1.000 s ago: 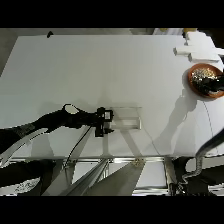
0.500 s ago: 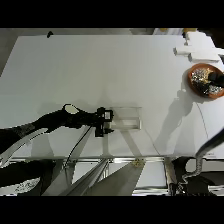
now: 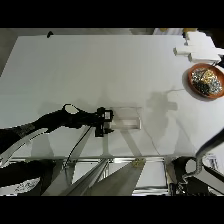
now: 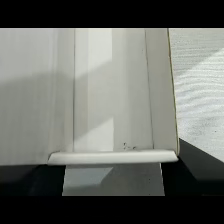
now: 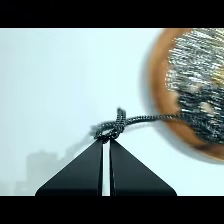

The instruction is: Fold the box and place the chain.

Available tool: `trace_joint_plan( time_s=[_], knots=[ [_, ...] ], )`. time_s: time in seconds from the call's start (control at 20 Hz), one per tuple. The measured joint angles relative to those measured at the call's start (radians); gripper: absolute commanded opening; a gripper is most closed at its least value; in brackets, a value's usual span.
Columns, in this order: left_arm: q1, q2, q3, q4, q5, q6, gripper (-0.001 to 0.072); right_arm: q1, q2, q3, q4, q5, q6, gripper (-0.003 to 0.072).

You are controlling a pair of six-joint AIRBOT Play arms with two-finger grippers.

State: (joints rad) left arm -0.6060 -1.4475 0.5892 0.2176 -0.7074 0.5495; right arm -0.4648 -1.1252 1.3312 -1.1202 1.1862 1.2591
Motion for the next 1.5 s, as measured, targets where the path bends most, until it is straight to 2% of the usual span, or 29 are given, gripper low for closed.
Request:
trace_joint_plan(
  time_s=[0.2,0.4,0.8,0.95,1.1,1.35,1.5],
  knots=[
    [0.000,0.000,0.000,0.000,0.000,0.000,0.0203,0.134,0.179,0.000,0.046,0.130,-0.007,0.0016],
    [0.000,0.000,0.000,0.000,0.000,0.000,0.0203,0.278,0.301,-0.002,0.069,0.225,-0.007,0.0016],
    [0.000,0.000,0.000,0.000,0.000,0.000,0.0203,0.650,0.366,-0.041,0.149,0.287,0.008,0.0016],
    [0.000,0.000,0.000,0.000,0.000,0.000,0.0203,0.779,0.369,-0.129,0.155,0.246,0.019,0.0016],
    [0.000,0.000,0.000,0.000,0.000,0.000,0.0203,0.874,0.367,-0.264,0.155,0.152,0.018,0.0016],
    [0.000,0.000,0.000,0.000,0.000,0.000,0.0203,0.935,0.330,-0.490,0.154,-0.061,-0.017,0.0016],
    [0.000,0.000,0.000,0.000,0.000,0.000,0.0203,0.944,0.275,-0.581,0.167,-0.146,-0.080,0.0016]
  ],
)
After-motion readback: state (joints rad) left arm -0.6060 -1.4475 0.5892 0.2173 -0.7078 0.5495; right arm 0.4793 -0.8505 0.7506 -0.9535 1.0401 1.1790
